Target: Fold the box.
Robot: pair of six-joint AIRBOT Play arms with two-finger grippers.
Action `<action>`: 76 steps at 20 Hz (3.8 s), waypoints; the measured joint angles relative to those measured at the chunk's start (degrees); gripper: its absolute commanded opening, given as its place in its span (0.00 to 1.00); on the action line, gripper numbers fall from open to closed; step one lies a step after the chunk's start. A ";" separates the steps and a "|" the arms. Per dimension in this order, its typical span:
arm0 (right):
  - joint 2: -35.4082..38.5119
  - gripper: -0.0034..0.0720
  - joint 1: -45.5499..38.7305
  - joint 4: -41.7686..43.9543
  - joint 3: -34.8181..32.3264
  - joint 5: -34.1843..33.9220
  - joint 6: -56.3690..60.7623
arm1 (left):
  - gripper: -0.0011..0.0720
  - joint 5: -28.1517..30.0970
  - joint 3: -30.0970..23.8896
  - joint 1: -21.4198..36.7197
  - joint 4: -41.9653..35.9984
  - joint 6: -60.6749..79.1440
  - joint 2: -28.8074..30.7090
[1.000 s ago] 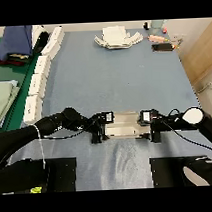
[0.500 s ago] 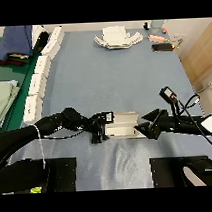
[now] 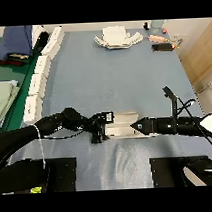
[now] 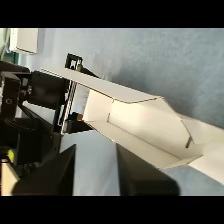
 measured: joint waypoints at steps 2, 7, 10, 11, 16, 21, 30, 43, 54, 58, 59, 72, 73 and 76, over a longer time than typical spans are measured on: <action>-3.02 0.44 0.15 3.69 0.09 -0.22 -0.96 | 0.67 -0.02 0.00 0.00 0.00 0.00 0.00; -15.50 0.43 0.28 11.30 4.22 -5.16 -8.81 | 0.67 -0.02 0.00 0.00 0.00 0.00 0.00; -24.74 0.40 0.28 12.37 8.50 -6.93 -11.58 | 0.67 -0.04 0.00 0.00 -0.02 0.00 0.00; -27.89 0.40 0.28 12.57 9.75 -7.30 -12.31 | 0.67 -0.07 0.00 0.00 -0.02 0.00 0.00; -39.17 0.40 0.33 12.92 12.46 -6.60 -16.39 | 0.67 0.02 0.00 0.00 -0.02 -0.11 0.00; -43.36 0.40 0.33 12.37 13.05 -5.57 -18.64 | 0.67 0.07 0.00 0.00 -0.02 -0.04 0.00; -41.75 0.40 0.28 11.52 14.91 -3.54 -19.71 | 0.67 -0.13 0.00 0.00 0.02 0.07 0.00; -16.11 0.67 0.24 -11.21 15.91 14.10 -22.77 | 0.67 0.00 0.00 0.00 0.02 0.07 0.00; -11.39 0.80 0.79 -29.27 7.89 8.63 -46.10 | 0.67 0.00 0.00 0.00 0.00 0.02 0.00; -16.11 0.72 4.39 -29.68 7.30 1.75 -56.28 | 0.67 0.00 0.00 0.00 -0.02 0.02 0.00; -17.07 0.67 5.44 -29.75 7.23 0.61 -57.79 | 0.67 0.00 0.00 0.00 -0.02 0.02 0.00; -21.99 0.85 13.75 -26.88 7.08 -7.17 -62.62 | 0.67 0.02 0.00 0.00 0.07 0.04 0.00; -22.45 0.92 13.99 -26.51 7.10 -7.48 -62.73 | 0.67 0.02 0.00 0.00 0.07 0.07 0.00; -23.34 0.94 14.36 -25.81 7.13 -8.28 -62.73 | 0.67 0.02 0.00 0.00 0.04 0.07 0.00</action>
